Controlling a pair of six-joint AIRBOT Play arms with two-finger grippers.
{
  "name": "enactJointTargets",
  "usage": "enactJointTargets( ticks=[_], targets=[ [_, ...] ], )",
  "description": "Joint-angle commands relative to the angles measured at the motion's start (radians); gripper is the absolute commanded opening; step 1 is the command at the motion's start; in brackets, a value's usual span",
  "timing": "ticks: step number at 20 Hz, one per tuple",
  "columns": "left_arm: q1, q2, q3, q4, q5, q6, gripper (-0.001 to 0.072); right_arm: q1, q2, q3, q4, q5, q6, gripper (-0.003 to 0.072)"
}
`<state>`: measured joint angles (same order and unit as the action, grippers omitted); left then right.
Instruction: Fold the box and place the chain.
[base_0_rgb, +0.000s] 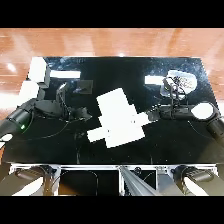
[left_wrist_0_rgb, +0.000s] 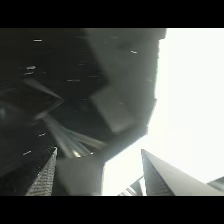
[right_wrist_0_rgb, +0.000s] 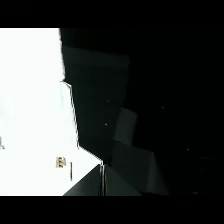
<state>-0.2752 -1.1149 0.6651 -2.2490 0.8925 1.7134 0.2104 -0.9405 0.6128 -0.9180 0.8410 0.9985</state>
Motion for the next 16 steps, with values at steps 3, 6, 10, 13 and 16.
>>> enactJointTargets(
  ticks=[3, 6, 10, 13, 16],
  targets=[
    [0.041, -0.188, 0.017, -0.466, 0.166, 0.658, 0.0597, 0.006, 0.013, -0.016, 0.002, -0.008, 0.021, 0.0033],
    [0.036, -0.312, 0.094, -0.489, 0.208, 0.705, 0.0598, 0.006, 0.013, -0.016, 0.002, 0.007, 0.034, 0.0032],
    [0.037, -0.418, 0.180, -0.486, 0.252, 0.727, 0.0598, 0.006, 0.013, -0.016, 0.001, 0.048, 0.034, 0.0033],
    [0.034, -0.483, 0.219, -0.486, 0.319, 0.776, 0.0597, 0.006, 0.013, -0.016, 0.001, 0.048, 0.034, 0.0032],
    [0.030, -0.544, 0.252, -0.487, 0.435, 0.833, 0.0597, 0.006, 0.013, -0.016, 0.001, 0.047, 0.034, 0.0033]
  ],
)
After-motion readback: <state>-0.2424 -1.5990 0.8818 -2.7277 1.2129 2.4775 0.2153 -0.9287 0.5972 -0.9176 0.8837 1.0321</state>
